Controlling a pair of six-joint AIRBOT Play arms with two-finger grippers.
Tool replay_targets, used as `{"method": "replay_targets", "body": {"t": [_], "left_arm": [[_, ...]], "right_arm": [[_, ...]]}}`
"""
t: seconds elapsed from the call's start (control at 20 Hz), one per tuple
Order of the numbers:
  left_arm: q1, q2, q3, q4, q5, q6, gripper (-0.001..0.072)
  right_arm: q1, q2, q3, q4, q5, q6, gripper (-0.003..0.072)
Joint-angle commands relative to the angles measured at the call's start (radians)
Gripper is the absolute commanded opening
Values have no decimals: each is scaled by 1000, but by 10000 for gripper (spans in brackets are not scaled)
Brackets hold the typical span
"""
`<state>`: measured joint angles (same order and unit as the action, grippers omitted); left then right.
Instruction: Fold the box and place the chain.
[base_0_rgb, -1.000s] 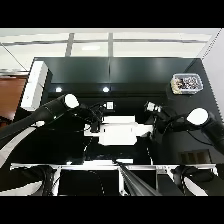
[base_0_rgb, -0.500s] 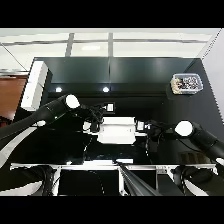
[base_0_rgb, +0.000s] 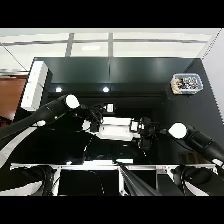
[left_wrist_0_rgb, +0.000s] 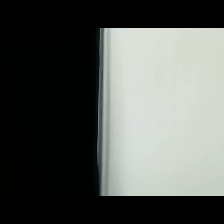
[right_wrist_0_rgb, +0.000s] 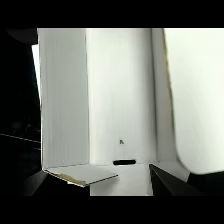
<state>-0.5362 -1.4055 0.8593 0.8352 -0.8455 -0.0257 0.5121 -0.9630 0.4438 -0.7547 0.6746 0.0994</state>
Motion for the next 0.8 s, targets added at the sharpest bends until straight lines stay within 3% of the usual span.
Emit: {"method": "replay_targets", "body": {"t": [0.0, 0.5, 0.75], "left_arm": [[0, -1, 1, -2, 0, -2, 26], [0, 0, 1, -3, 0, -4, 26], [0, -1, 1, -3, 0, -4, 26]], "right_arm": [[-13, 13, 44, -65, 11, 19, 709], [-64, 11, 56, -45, -35, 16, 709], [-84, -30, 56, 125, -27, -128, 709]]}}
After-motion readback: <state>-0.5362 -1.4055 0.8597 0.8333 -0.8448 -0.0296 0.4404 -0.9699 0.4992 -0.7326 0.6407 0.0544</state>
